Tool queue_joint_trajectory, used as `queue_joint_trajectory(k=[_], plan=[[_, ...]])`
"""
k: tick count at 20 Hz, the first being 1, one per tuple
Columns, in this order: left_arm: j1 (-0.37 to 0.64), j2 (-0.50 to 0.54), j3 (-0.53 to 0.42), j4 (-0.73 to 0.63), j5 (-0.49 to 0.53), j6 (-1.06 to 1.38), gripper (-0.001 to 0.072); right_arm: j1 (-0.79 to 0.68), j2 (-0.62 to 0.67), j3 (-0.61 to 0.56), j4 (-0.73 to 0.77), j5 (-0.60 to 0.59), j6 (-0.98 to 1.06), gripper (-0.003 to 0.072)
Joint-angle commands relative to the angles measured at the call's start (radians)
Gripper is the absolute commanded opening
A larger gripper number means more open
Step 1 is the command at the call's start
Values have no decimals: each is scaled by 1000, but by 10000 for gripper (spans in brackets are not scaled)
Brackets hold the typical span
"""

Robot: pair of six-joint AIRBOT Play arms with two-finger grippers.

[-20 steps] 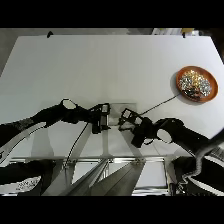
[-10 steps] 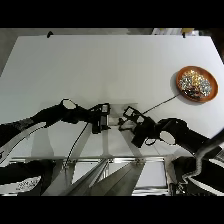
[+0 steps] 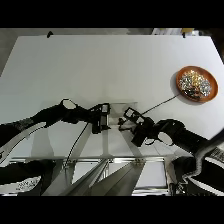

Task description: Fold the box and place the chain.

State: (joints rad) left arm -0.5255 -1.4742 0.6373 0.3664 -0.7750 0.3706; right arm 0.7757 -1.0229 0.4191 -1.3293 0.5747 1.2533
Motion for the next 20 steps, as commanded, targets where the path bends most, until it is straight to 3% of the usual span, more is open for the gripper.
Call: queue_joint_trajectory(k=[1,6,9,20], plan=[[0,0,0,1,0,3,253,0,-13,-2,-2,-26,-1,200],[0,0,0,1,0,3,253,0,-35,-2,28,27,-1,188],[0,0,0,1,0,3,253,0,-33,-2,29,82,-1,16],[0,0,0,1,0,3,253,0,167,-1,29,127,33,14]])
